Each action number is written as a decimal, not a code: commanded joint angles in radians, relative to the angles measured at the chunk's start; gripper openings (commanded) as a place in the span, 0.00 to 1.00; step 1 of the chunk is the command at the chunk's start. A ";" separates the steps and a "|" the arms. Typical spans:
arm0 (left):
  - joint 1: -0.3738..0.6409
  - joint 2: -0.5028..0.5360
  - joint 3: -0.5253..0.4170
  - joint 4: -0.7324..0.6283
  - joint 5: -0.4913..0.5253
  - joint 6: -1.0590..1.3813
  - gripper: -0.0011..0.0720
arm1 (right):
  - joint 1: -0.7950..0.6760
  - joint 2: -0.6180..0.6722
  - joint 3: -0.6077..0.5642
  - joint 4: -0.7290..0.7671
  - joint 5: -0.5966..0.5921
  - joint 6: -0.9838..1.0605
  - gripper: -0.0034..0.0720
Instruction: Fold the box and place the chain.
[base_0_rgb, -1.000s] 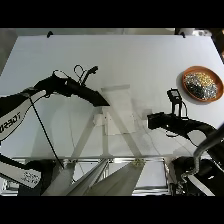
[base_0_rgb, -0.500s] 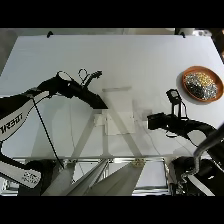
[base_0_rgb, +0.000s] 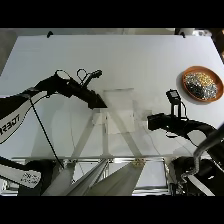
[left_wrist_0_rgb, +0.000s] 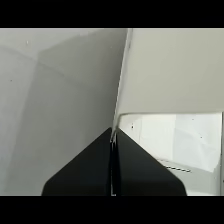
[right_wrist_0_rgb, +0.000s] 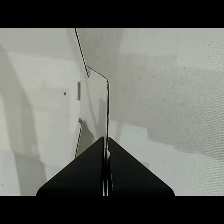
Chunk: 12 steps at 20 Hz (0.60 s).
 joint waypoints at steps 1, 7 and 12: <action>0.001 0.035 0.001 0.001 0.010 0.084 0.02 | 0.001 0.001 0.000 0.000 0.002 0.000 0.08; -0.006 0.124 0.000 0.027 -0.035 0.107 0.02 | 0.001 0.058 0.060 -0.034 0.125 0.000 0.55; -0.089 0.202 -0.073 0.044 -0.018 0.109 0.01 | 0.001 0.250 0.193 -0.218 0.389 0.066 0.60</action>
